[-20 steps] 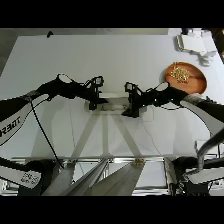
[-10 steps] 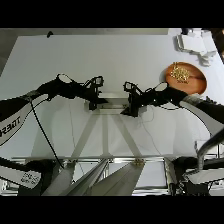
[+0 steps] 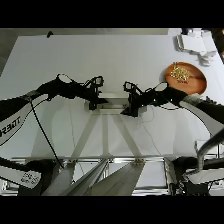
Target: Fold the box and place the chain.
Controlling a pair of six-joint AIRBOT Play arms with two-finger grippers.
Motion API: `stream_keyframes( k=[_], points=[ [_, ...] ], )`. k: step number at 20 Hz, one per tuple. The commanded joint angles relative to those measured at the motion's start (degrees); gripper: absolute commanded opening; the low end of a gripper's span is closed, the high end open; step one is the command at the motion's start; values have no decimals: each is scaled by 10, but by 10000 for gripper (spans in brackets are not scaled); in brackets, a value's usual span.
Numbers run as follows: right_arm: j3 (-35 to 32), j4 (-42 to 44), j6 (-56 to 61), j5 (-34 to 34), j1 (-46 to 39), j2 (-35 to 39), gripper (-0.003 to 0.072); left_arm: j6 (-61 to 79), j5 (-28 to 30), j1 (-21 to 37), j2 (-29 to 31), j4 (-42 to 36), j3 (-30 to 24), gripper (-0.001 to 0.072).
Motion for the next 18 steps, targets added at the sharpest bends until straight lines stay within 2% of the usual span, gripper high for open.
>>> stream_keyframes(
  k=[1, 11, 12, 14, 18],
  points=[
    [0, 0, 0, 0, 0, 0, 573, 0, 0, 0, 0, 0, 0, 8],
    [0, 0, 0, 0, 0, 0, 573, 0, 0, 2, 0, -4, 0, 28],
    [0, 0, 0, 0, 0, 0, 573, 0, -1, 7, 2, -4, 0, 83],
    [0, 0, 0, 0, 0, 0, 573, -2, -5, 24, 12, -4, 0, 273],
    [0, 0, 0, 0, 0, 0, 573, -22, -44, 68, 66, 32, 0, 280]
  ],
)
